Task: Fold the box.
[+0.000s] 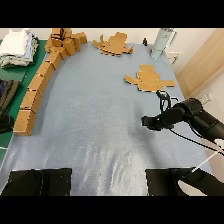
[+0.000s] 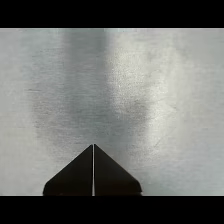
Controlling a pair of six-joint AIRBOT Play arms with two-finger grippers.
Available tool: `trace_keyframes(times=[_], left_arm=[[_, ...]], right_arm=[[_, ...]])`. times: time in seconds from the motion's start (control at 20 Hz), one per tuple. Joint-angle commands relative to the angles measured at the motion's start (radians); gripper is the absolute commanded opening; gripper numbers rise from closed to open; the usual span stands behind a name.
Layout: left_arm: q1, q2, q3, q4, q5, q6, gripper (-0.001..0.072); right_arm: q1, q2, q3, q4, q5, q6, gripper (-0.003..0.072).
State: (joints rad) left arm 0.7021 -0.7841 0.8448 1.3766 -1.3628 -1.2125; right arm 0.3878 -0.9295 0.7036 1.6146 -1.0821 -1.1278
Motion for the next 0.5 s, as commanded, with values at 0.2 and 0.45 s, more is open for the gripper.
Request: trace_keyframes(times=[0.2, 0.45], left_arm=[[-0.445, -0.035, 0.163, -0.309, 0.093, -0.113, 0.0009], [-0.885, -0.317, 0.281, -0.227, 0.22, -0.223, 0.001]], right_arm=[[-0.003, -0.105, 0.138, 0.039, 0.004, -0.118, 0.0004], [-0.003, -0.38, 0.417, 0.111, -0.056, -0.176, 0.0004]])
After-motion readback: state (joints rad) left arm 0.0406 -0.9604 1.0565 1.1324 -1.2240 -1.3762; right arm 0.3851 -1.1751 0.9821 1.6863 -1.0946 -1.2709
